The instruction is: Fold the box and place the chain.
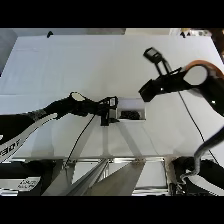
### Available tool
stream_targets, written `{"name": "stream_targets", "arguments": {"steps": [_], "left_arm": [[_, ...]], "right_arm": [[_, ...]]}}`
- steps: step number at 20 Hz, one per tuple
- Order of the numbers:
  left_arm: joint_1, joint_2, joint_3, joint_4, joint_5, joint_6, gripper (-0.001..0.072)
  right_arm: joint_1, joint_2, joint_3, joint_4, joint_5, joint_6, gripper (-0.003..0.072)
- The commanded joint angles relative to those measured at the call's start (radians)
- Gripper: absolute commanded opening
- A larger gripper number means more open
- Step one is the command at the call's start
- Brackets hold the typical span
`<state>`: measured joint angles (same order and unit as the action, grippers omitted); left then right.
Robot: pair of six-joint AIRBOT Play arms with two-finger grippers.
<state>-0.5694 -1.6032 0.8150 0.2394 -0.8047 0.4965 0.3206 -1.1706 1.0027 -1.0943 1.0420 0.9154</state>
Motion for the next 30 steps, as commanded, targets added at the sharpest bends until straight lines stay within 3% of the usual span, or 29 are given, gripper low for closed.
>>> {"name": "stream_targets", "arguments": {"steps": [1,2,3,4,5,18,26,29,30], "left_arm": [[0.000,0.000,0.000,0.000,0.000,0.000,0.0135],[0.000,0.000,0.000,0.000,0.000,0.000,0.0135],[0.000,0.000,0.000,0.000,0.000,0.000,0.0135],[0.000,0.000,0.000,0.001,0.000,0.000,0.0135],[0.000,0.000,0.000,0.000,0.000,0.000,0.0135],[0.000,0.000,0.000,0.000,0.000,0.000,0.0135],[0.000,0.000,0.000,0.000,0.000,0.000,0.0135],[0.000,0.000,0.000,0.000,0.000,0.000,0.0135],[0.000,0.000,0.000,0.000,0.000,0.000,0.0135]], "right_arm": [[0.036,-0.048,0.004,-0.019,0.119,-0.169,0.0017],[0.051,-0.047,0.004,-0.019,0.133,-0.201,0.0019],[0.066,-0.047,0.004,-0.019,0.144,-0.224,0.0066],[0.082,-0.047,0.004,-0.019,0.149,-0.250,0.0169],[0.097,-0.047,0.004,-0.019,0.148,-0.264,0.0200],[0.166,-0.053,-0.028,-0.005,0.135,-0.354,0.0201],[0.166,-0.053,-0.040,-0.035,0.058,-0.372,0.0195],[0.166,-0.053,-0.040,-0.035,0.056,-0.372,0.0144],[0.166,-0.054,-0.040,-0.035,0.056,-0.372,0.0078]]}}
